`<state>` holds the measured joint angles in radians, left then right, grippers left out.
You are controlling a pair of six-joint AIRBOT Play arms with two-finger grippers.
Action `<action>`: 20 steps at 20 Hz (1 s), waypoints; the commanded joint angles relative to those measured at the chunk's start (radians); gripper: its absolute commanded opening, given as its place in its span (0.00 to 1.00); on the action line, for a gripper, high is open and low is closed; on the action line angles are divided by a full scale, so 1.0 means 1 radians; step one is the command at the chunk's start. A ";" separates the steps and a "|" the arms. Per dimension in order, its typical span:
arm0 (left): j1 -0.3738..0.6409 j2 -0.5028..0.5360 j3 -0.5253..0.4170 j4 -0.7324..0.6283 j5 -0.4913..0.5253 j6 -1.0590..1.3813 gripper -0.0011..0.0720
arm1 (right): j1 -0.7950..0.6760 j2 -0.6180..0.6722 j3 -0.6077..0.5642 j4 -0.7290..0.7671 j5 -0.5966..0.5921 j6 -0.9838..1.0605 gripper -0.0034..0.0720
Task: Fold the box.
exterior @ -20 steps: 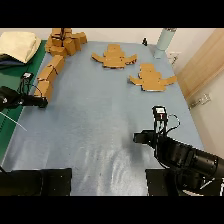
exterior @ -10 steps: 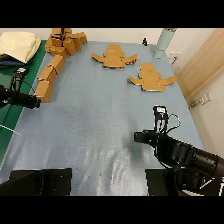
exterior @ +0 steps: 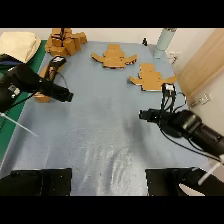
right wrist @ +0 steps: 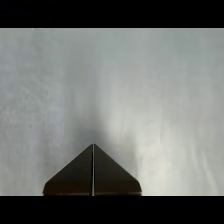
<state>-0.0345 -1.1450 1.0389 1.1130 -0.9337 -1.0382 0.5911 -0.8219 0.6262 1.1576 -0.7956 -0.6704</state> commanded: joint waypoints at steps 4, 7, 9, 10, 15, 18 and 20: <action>-0.230 -0.148 0.077 0.033 -0.022 -0.213 0.03 | -0.203 -0.383 0.365 0.489 -0.002 -0.610 0.05; -0.268 -0.189 0.077 0.032 -0.039 -0.246 0.03 | -0.203 -0.534 0.461 0.636 -0.043 -0.708 0.05; -0.278 -0.196 0.075 0.032 -0.048 -0.266 0.03 | -0.202 -0.594 0.506 0.673 -0.077 -0.728 0.05; -0.278 -0.196 0.075 0.030 -0.056 -0.275 0.03 | -0.203 -0.607 0.519 0.675 -0.079 -0.728 0.05; -0.277 -0.196 0.075 0.030 -0.069 -0.279 0.03 | -0.203 -0.608 0.521 0.670 -0.081 -0.726 0.05; -0.277 -0.196 0.075 0.030 -0.069 -0.279 0.03 | -0.203 -0.608 0.521 0.670 -0.082 -0.726 0.05; -0.277 -0.196 0.075 0.030 -0.069 -0.279 0.03 | -0.203 -0.608 0.521 0.670 -0.081 -0.726 0.05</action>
<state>-0.3126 -1.3407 1.1137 1.1431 -1.0012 -1.3144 0.3885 -1.4269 1.1446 1.8214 -0.8742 -1.3922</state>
